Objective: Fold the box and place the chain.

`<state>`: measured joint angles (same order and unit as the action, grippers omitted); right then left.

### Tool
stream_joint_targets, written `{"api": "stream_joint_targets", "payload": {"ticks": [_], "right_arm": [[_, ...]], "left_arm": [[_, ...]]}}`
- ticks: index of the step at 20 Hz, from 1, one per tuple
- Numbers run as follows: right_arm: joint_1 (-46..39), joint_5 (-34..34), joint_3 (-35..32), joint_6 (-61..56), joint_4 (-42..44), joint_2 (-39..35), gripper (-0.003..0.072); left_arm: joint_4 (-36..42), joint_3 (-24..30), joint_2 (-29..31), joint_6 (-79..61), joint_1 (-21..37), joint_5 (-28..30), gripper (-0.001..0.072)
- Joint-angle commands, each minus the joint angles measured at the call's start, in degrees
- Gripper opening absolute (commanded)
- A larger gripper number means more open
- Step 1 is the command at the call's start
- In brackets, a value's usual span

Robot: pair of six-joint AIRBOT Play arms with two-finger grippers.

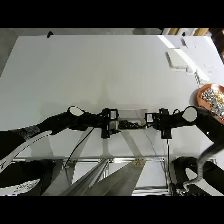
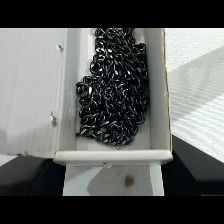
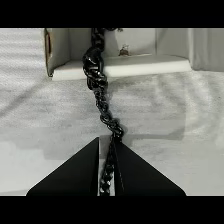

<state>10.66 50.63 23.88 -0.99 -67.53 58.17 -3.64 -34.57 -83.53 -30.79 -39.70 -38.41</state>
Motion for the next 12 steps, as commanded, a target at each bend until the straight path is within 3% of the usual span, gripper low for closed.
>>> {"api": "stream_joint_targets", "payload": {"ticks": [1,5,12], "right_arm": [[0.00,-0.55,-0.02,-0.04,0.42,-2.12,0.0100],[0.00,-0.72,-0.02,0.33,-1.01,-8.57,0.0132],[0.00,-0.90,-0.09,1.46,-1.09,-5.79,0.0132]], "left_arm": [[0.00,-0.02,0.02,-0.02,-0.02,0.00,0.0205],[0.00,-0.02,0.02,-0.02,-0.02,0.00,0.0205],[0.00,-0.02,0.02,-0.02,-0.02,0.00,0.0205]]}}
